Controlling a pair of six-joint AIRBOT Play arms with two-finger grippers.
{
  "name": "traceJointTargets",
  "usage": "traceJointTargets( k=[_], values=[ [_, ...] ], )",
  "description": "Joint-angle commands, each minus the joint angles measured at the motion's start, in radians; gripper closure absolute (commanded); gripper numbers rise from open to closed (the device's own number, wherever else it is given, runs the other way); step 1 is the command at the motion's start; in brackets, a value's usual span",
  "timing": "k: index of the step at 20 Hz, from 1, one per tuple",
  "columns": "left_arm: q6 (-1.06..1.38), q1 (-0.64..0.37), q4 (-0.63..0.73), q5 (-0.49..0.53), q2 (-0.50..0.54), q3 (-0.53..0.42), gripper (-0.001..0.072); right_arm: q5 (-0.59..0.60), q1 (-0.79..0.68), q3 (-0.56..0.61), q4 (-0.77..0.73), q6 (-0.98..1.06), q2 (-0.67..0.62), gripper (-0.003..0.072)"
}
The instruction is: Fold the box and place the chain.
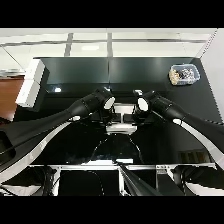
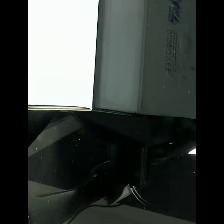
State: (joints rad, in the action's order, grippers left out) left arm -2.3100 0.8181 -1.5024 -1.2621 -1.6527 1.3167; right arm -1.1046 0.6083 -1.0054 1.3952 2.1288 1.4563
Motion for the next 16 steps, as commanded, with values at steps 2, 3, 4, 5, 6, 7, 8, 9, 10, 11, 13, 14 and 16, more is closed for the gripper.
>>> traceJointTargets(
  k=[2, 3, 4, 5, 6, 7, 8, 9, 10, 11, 13, 14, 16],
  values=[
    [0.002, 0.000, -0.004, 0.003, 0.000, 0.001, 0.0682, 0.009, 0.000, -0.001, 0.003, 0.000, 0.001, 0.0659],
    [0.002, 0.000, -0.004, 0.003, 0.000, 0.001, 0.0681, 0.010, 0.000, -0.001, 0.003, 0.000, 0.001, 0.0657],
    [0.002, 0.000, -0.004, 0.003, 0.000, 0.001, 0.0681, 0.012, 0.000, -0.001, 0.003, -0.001, 0.001, 0.0571],
    [0.002, 0.000, -0.004, 0.003, 0.000, 0.001, 0.0681, 0.014, 0.000, -0.001, 0.002, 0.000, 0.001, 0.0418],
    [0.002, 0.000, -0.004, 0.003, 0.000, 0.001, 0.0681, 0.013, 0.000, -0.001, 0.002, -0.001, 0.001, 0.0411],
    [0.002, 0.000, -0.004, 0.003, 0.000, 0.001, 0.0681, 0.013, 0.000, -0.001, 0.002, 0.000, 0.001, 0.0417],
    [0.002, 0.000, -0.004, 0.003, 0.000, 0.001, 0.0681, 0.014, 0.000, -0.001, 0.001, -0.001, 0.001, 0.0533],
    [0.002, 0.000, -0.004, 0.003, 0.000, 0.001, 0.0681, 0.014, 0.001, -0.001, 0.002, -0.001, 0.001, 0.0661],
    [0.002, 0.000, -0.003, 0.003, 0.000, 0.001, 0.0681, 0.014, 0.000, -0.001, 0.002, -0.001, 0.001, 0.0661],
    [0.002, 0.000, -0.003, 0.002, 0.000, 0.001, 0.0681, 0.014, 0.000, -0.001, 0.002, -0.001, 0.001, 0.0662],
    [0.002, 0.000, -0.004, 0.003, 0.000, 0.001, 0.0681, 0.013, 0.000, -0.001, 0.001, -0.001, 0.000, 0.0659],
    [0.002, 0.000, -0.004, 0.003, 0.000, 0.001, 0.0681, 0.013, 0.000, -0.001, 0.002, -0.001, -0.001, 0.0655],
    [0.002, 0.000, -0.004, 0.002, 0.000, 0.001, 0.0681, 0.009, 0.000, -0.004, 0.002, -0.009, -0.005, 0.0323]
  ],
)
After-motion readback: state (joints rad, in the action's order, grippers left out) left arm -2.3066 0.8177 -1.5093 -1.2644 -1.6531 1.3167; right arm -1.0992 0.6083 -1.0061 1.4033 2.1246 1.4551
